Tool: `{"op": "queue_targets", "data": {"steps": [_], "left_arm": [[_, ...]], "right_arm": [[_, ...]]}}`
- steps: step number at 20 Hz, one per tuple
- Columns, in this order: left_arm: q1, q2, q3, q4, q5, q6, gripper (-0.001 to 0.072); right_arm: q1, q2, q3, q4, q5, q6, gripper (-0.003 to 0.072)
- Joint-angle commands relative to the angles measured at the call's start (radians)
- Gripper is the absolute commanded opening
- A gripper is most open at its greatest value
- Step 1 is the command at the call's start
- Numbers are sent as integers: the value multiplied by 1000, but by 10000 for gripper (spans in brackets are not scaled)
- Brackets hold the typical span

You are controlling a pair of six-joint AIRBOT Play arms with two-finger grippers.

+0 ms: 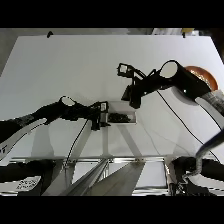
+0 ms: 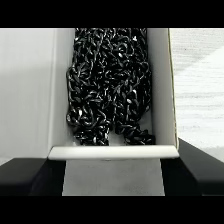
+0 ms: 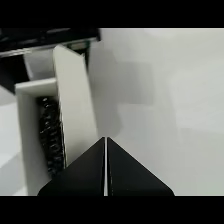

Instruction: Fold the box and place the chain.

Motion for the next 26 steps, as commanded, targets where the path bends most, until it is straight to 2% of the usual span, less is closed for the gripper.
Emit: {"op": "queue_targets", "data": {"steps": [1,5,6,7,9,11,12,17,21,23,26], "left_arm": [[0,1,0,0,0,0,10],[0,1,0,0,0,0,10],[0,1,0,0,0,0,10],[0,1,0,0,0,0,10],[0,1,0,0,0,0,10],[0,1,0,0,0,0,10],[0,1,0,0,0,0,10],[0,1,0,0,0,0,10],[0,1,0,0,0,0,10],[0,1,0,0,0,0,10],[0,1,0,0,0,0,10]], "right_arm": [[34,21,-47,-5,74,12,24],[88,129,-150,-57,29,-20,68],[98,154,-172,-79,18,-20,109],[106,177,-196,-93,-2,-19,194],[126,206,-229,-108,-43,-19,210],[153,212,-244,-129,-82,-19,294],[169,212,-248,-150,-108,-19,305],[190,212,-252,-216,-215,-15,305],[190,212,-252,-239,-226,-15,291],[190,212,-252,-241,-226,-16,221],[190,212,-252,-244,-227,-16,178]]}}
